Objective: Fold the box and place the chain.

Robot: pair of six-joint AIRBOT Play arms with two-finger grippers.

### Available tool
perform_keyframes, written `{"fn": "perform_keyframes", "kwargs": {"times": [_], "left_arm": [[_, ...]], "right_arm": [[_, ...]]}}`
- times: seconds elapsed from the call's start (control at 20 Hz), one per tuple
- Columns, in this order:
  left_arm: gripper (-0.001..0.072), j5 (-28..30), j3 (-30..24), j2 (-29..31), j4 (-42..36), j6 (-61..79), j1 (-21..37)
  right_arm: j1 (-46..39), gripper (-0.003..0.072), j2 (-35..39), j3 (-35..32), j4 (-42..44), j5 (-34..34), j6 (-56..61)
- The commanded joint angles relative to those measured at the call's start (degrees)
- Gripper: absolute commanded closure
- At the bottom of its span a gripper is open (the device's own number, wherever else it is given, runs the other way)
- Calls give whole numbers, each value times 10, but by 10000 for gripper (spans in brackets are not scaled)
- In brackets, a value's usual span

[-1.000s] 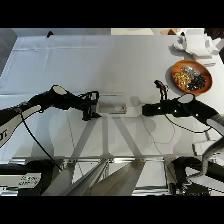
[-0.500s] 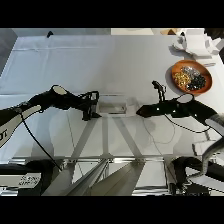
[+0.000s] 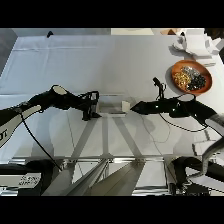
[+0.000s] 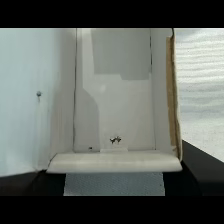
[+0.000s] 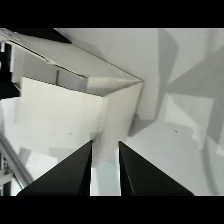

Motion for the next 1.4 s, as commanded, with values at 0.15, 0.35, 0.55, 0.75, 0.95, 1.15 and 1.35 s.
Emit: {"fn": "perform_keyframes", "kwargs": {"times": [0.15,0.35,0.55,0.75,0.95,1.15,1.35], "left_arm": [[435,0,0,0,0,0,0],[435,0,0,0,0,0,0],[435,0,0,0,0,0,0],[435,0,0,0,0,0,0],[435,0,0,0,0,0,0],[435,0,0,0,0,0,0],[435,0,0,0,0,0,0]], "right_arm": [[34,207,0,0,41,-12,-33],[45,169,0,0,42,-44,-30],[46,187,0,0,41,-50,-31],[65,178,0,1,41,-67,-30],[83,192,0,1,40,-113,-26],[91,236,1,1,31,-124,-23],[118,236,1,6,27,-169,-8]]}}
